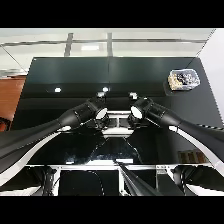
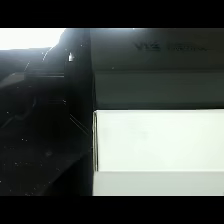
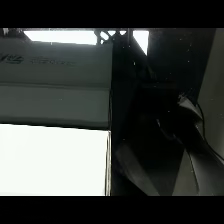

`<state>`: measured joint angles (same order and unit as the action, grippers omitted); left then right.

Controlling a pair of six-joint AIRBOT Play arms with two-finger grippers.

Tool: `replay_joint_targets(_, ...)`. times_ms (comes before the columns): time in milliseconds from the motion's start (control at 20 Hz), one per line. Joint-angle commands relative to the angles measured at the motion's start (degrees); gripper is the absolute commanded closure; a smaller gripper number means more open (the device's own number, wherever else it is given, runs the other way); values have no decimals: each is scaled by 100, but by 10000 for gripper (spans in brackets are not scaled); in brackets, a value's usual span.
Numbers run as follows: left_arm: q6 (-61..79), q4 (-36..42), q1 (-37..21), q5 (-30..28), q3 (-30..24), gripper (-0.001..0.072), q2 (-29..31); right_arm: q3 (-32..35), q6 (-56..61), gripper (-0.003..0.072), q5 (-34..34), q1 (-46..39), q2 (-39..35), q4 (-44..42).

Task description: Fold the box and place the chain.

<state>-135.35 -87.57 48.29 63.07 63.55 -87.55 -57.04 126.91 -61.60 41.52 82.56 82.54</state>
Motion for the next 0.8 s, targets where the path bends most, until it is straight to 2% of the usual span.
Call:
replay_joint_targets(0, 9, -2, -2, 0, 2, 680, -4, -44, 17, 472, 17, 4, 4, -15)
replay_joint_targets(50, 9, -2, -2, 0, 2, 680, -4, -44, 15, 369, 15, 4, 4, -57)
replay_joint_targets(550, 9, -2, -2, 2, 2, 680, -4, -44, 15, 389, -153, 2, 79, 11)
replay_joint_targets(600, 9, -2, -2, 2, 2, 680, -4, -44, 17, 414, -153, 2, 85, 2)
replay_joint_targets(650, 9, -2, -2, 2, 2, 680, -4, -44, 13, 637, -153, 2, 85, -4)
replay_joint_targets(750, 9, -2, -2, 4, 2, 680, -4, -46, 24, 667, -131, 2, 87, -22)
